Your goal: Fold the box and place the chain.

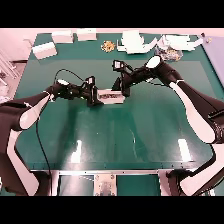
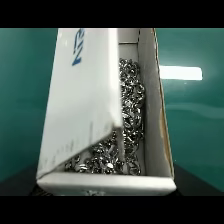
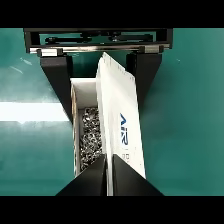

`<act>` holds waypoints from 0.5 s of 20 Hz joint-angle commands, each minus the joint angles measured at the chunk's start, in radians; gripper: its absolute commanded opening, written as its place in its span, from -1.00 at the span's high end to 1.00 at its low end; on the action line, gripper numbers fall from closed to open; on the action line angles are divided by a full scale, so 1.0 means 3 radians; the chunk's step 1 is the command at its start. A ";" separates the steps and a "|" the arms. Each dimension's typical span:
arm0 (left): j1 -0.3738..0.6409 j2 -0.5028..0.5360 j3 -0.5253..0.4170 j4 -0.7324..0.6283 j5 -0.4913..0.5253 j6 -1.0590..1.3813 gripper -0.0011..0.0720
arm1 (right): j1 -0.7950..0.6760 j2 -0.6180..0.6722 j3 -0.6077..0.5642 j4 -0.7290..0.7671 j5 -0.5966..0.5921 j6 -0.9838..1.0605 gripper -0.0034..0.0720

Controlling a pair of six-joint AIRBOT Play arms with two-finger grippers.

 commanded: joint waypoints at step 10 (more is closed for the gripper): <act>0.0001 0.0003 -0.0001 0.0000 0.0001 -0.0004 -0.43 | 0.0000 -0.0001 0.0001 -0.0089 0.0196 0.0267 0.69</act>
